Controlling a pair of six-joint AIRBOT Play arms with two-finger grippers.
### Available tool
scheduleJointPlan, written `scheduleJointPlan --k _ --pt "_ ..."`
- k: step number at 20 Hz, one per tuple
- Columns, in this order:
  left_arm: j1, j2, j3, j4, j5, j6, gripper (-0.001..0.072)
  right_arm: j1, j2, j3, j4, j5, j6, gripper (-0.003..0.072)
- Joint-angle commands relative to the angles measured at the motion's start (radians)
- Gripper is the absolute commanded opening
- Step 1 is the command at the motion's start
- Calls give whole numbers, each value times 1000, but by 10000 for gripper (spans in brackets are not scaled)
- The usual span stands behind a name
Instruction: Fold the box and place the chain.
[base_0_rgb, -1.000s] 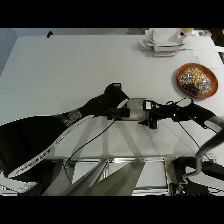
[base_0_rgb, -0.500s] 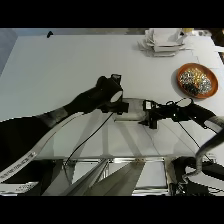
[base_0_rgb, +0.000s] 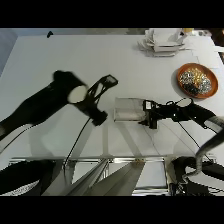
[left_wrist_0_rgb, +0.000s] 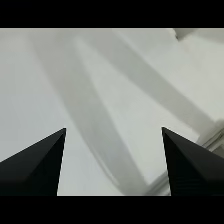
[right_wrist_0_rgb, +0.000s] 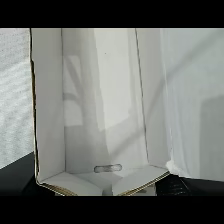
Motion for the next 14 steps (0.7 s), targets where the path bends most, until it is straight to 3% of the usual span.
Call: scheduleJointPlan --k 1,3,8,11,14 --pt "137 130 -269 -241 207 764 650 1 0 0 0 0 0 548" --pt "214 116 -363 -370 317 1038 650 1 0 0 0 0 0 548" --pt "279 -50 -380 -748 485 1422 651 1 0 0 0 0 0 548" --pt "277 -164 -380 -931 497 1791 694 1 0 0 0 0 0 548" --pt "278 -212 -380 -984 509 1994 696 1 0 0 0 0 0 548"
